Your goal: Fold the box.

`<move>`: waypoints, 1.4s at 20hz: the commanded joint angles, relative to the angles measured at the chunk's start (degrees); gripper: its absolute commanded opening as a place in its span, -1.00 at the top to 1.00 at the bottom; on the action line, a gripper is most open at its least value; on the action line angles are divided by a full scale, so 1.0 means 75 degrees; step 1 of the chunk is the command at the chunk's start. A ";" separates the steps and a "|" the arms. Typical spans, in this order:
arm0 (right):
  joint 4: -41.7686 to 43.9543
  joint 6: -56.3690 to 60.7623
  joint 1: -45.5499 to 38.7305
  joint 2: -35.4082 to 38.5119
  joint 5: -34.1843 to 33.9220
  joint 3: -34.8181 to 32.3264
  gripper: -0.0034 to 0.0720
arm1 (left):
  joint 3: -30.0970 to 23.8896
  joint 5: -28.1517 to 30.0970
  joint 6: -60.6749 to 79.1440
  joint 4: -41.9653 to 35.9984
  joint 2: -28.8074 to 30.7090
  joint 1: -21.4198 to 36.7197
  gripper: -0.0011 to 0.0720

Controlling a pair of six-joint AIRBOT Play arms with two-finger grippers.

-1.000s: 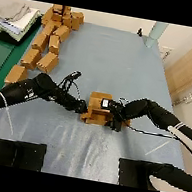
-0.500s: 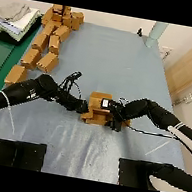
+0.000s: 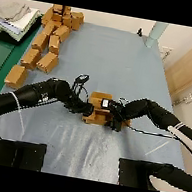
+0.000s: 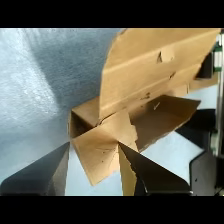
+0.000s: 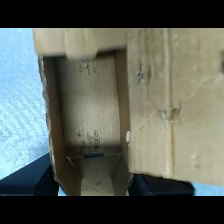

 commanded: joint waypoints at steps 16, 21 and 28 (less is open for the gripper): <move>0.0003 0.0000 -0.0003 -0.0006 0.0003 -0.0003 -0.44 | 0.2862 -0.2836 -0.5053 0.3893 -0.2008 -0.1920 -0.29; 0.0003 0.0000 -0.0003 -0.0006 0.0003 -0.0003 -0.44 | 0.2879 -0.2818 -0.5080 0.3885 -0.2209 -0.1953 -0.29; 0.0003 0.0000 -0.0003 -0.0006 0.0003 -0.0003 -0.44 | 0.2888 -0.2492 -0.5080 0.3794 -0.2547 -0.1950 -0.29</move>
